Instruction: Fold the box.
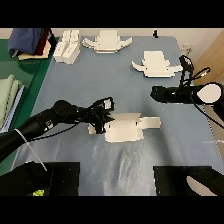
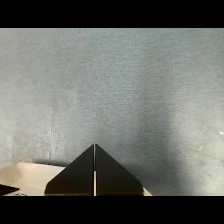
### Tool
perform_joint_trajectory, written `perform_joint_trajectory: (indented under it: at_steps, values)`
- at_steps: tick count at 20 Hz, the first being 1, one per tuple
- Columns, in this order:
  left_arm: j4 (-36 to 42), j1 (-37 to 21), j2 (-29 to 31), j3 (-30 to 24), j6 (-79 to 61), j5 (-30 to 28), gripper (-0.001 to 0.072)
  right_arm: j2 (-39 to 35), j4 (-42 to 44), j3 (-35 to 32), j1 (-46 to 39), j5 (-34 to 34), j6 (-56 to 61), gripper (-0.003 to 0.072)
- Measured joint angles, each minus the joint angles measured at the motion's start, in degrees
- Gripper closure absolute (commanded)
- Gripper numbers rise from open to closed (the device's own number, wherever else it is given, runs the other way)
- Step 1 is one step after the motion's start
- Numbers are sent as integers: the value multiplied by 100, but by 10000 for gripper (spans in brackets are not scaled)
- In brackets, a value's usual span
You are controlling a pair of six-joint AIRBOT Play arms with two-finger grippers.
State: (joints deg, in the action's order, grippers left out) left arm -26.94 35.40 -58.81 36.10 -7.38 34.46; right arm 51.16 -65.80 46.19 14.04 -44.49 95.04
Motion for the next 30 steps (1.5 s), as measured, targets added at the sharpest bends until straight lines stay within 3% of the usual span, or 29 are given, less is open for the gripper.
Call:
perform_joint_trajectory:
  at_steps: [9, 17, 19, 25, 30]
  values:
    - [-420, -262, -227, 378, 881, 1012, 696, 0, 7, 0, 2, 0, -15, 679]
    - [-483, -85, -321, 369, 1021, 1178, 697, 0, 7, 0, 2, -2, -17, 679]
    - [-503, 85, -319, 319, 1040, 1113, 697, 0, -4, 0, -2, -2, -15, 679]
    - [-533, 678, 39, -90, 1082, 168, 697, 0, -4, 0, 0, -20, -42, 679]
    - [-535, 852, 385, -374, 1150, -131, 697, 0, -4, 0, 0, -20, -76, 680]
